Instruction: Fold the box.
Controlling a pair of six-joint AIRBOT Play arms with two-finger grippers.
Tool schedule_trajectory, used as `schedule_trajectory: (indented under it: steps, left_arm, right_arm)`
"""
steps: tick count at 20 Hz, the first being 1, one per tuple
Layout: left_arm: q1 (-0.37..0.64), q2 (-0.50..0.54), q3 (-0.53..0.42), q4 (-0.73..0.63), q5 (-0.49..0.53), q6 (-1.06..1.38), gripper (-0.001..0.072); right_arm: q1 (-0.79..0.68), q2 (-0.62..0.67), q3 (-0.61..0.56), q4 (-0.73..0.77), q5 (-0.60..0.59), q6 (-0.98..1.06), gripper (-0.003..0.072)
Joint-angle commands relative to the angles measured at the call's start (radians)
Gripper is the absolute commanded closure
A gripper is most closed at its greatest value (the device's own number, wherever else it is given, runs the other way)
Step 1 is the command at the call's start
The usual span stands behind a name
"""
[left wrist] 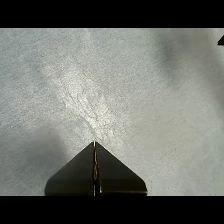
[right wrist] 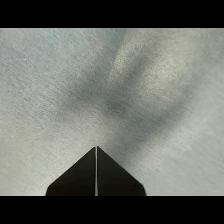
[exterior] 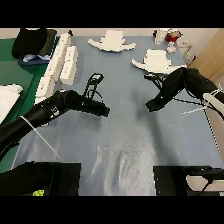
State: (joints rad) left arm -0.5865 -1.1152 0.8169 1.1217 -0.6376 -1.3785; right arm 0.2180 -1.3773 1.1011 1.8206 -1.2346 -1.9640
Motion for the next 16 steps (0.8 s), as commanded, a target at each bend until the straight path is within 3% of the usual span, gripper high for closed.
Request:
schedule_trajectory:
  steps: [1, 7, 12, 14, 16]
  left_arm:
    - [0.0, 0.0, 0.0, 0.0, 0.0, 0.0, 0.0695]
    - [0.0, 0.0, -0.001, 0.0, 0.0, 0.0, 0.0695]
    - [0.0, 0.0, -0.001, 0.001, 0.0, 0.0, 0.0696]
    - [0.0, 0.0, -0.001, 0.0, 0.0, 0.0, 0.0695]
    - [0.0, 0.0, -0.001, 0.001, 0.0, 0.0, 0.0695]
  right_arm:
    - [0.0, -0.001, 0.001, 0.0, 0.0, 0.0, 0.068]
    - [0.0, -0.001, 0.001, 0.024, 0.038, 0.009, 0.068]
    - [0.0, -0.002, -0.002, 0.225, 0.021, 0.021, 0.0679]
    - [0.0, -0.003, -0.004, 0.258, 0.056, 0.172, 0.0617]
    - [-0.017, -0.007, 0.032, 0.147, 0.14, 0.371, 0.046]
